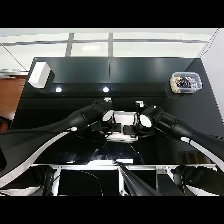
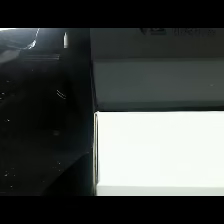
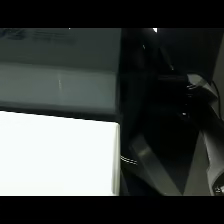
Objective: Fold the box and place the chain.
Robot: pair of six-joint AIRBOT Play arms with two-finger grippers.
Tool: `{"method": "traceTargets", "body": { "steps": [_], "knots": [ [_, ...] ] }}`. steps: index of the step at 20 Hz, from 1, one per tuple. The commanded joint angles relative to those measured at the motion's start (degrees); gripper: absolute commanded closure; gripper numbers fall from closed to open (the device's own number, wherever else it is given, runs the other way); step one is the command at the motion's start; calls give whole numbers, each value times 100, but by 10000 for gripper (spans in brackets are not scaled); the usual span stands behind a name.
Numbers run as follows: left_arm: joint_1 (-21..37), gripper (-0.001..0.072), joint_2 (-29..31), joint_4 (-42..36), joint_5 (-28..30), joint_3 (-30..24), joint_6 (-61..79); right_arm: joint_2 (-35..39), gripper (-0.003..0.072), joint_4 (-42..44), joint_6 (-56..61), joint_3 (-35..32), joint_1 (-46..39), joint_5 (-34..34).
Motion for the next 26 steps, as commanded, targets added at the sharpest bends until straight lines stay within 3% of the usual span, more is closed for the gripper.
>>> {"method": "traceTargets", "body": {
  "steps": [1,4,5,6,7,11,18,20,23,26],
  "knots": [
    [4,683,4,-17,15,7,-11,2,675,31,17,7,2,-31],
    [4,683,4,-13,17,7,-11,2,672,35,20,7,2,-90],
    [4,683,4,-13,24,7,-11,9,605,35,20,7,-2,-81],
    [4,683,4,-13,24,7,-11,17,407,37,17,7,-11,-17],
    [4,683,4,-13,20,7,-11,44,367,4,4,7,-28,96],
    [4,683,4,-13,-7,7,-11,662,368,-136,-654,7,-212,623],
    [4,683,4,-13,-7,7,-11,2905,368,-435,-935,7,-1193,710],
    [4,683,4,-15,-7,7,-11,3215,368,-1429,-935,4,-1676,581],
    [4,683,4,-13,-4,7,-11,3104,368,-3768,-933,-149,-2398,-286],
    [4,683,4,-13,-4,7,-11,2358,369,-4212,-929,-286,-3532,-1882]
  ]
}}
